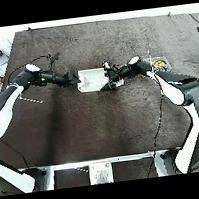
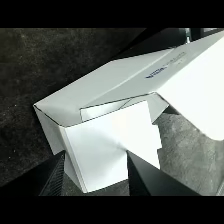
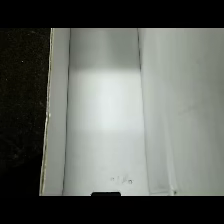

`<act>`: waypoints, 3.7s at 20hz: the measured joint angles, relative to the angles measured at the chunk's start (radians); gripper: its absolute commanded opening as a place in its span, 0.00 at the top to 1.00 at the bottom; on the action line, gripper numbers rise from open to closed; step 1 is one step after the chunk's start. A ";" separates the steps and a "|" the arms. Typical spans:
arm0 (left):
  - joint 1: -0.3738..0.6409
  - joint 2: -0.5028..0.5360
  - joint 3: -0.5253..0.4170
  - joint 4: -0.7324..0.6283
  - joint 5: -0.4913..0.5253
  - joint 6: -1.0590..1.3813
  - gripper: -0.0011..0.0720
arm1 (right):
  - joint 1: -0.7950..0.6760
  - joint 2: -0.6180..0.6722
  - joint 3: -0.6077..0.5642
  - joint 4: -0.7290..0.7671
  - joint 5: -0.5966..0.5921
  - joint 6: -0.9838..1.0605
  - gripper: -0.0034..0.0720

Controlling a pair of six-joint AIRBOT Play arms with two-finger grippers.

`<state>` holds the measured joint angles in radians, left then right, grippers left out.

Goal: Fold the box and place the chain.

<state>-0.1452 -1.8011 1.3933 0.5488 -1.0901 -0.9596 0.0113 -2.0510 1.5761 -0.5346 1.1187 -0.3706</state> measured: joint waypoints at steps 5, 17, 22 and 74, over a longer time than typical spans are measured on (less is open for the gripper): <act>-0.042 0.000 0.044 0.071 0.014 -0.111 0.41 | 0.000 0.000 0.000 0.000 0.000 0.000 0.64; -0.153 0.000 0.115 0.354 0.079 -0.424 0.41 | 0.000 0.000 0.000 0.000 0.000 0.000 0.64; -0.191 -0.001 0.124 0.453 0.118 -0.545 0.42 | 0.000 0.000 0.000 0.000 0.000 0.002 0.64; -0.358 -0.269 0.585 1.070 -0.266 -1.133 0.69 | 0.000 0.000 0.000 0.001 0.002 0.000 0.64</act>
<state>-0.5030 -2.0705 1.9781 1.6188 -1.3560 -2.0922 0.0113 -2.0510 1.5761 -0.5339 1.1210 -0.3710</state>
